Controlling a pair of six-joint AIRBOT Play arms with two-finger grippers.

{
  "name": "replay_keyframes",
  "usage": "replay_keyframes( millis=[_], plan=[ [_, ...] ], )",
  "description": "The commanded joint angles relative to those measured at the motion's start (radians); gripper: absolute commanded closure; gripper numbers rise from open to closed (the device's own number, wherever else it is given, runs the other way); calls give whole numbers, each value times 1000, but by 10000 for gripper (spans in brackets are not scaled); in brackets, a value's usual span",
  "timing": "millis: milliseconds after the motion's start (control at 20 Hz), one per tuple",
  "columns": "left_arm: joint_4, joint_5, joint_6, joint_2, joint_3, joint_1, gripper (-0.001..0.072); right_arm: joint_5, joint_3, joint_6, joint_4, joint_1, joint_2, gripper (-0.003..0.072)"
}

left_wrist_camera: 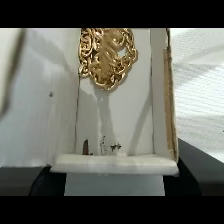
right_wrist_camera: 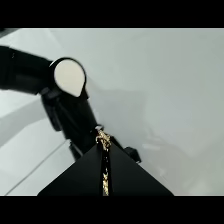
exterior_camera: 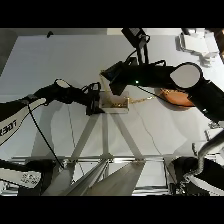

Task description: Fold the box and place the chain.

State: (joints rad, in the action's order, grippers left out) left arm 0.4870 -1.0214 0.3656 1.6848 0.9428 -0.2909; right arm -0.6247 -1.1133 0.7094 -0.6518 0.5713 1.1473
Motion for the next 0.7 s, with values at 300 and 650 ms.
replay_keyframes(
  millis=[300,650],
  plan=[
    [0,0,0,0,0,0,523,-72,66,295,-559,3,2,679],
    [0,0,0,0,0,0,523,-37,148,257,-560,3,37,298]
  ],
)
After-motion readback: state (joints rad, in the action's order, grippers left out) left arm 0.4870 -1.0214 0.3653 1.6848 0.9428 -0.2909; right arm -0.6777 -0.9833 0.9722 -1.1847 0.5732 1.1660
